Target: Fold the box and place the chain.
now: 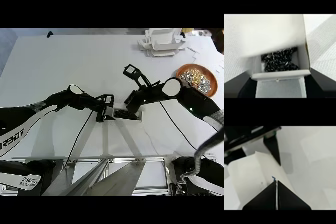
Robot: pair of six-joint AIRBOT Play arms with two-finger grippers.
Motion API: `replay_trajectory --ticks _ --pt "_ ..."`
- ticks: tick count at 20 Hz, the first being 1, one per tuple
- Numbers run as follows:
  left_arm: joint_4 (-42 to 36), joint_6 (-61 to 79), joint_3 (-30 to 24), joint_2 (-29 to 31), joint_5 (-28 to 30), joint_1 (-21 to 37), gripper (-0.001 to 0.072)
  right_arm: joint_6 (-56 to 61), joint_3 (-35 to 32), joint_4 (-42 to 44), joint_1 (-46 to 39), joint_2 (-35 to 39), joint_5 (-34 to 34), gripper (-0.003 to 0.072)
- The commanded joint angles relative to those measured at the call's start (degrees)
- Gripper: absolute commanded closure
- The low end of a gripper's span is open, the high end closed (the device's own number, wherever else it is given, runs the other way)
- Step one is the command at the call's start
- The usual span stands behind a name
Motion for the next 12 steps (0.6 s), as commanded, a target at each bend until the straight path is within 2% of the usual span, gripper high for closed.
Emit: replay_trajectory --ticks 1,2,5,11,12 --pt "0.00 0.00 -0.02 -0.02 0.02 0.07 0.0629 -3.69 0.26 -1.60 0.20 -1.16 6.97 0.0613" --pt "0.00 0.00 -0.02 -0.02 0.02 0.04 0.0629 -4.79 0.26 -1.60 0.76 -1.16 7.39 0.0553" --pt "0.00 0.00 -0.02 -0.02 0.02 0.04 0.0629 -8.98 0.26 -1.62 3.37 -1.18 7.63 0.0489" --pt "0.00 0.00 -0.02 -0.02 0.02 0.07 0.0629 -11.26 0.26 -5.42 4.68 -1.16 5.40 0.0478" --pt "0.00 0.00 -0.02 -0.02 0.02 0.04 0.0629 -11.23 0.26 -6.95 4.68 -1.16 5.70 0.0454"
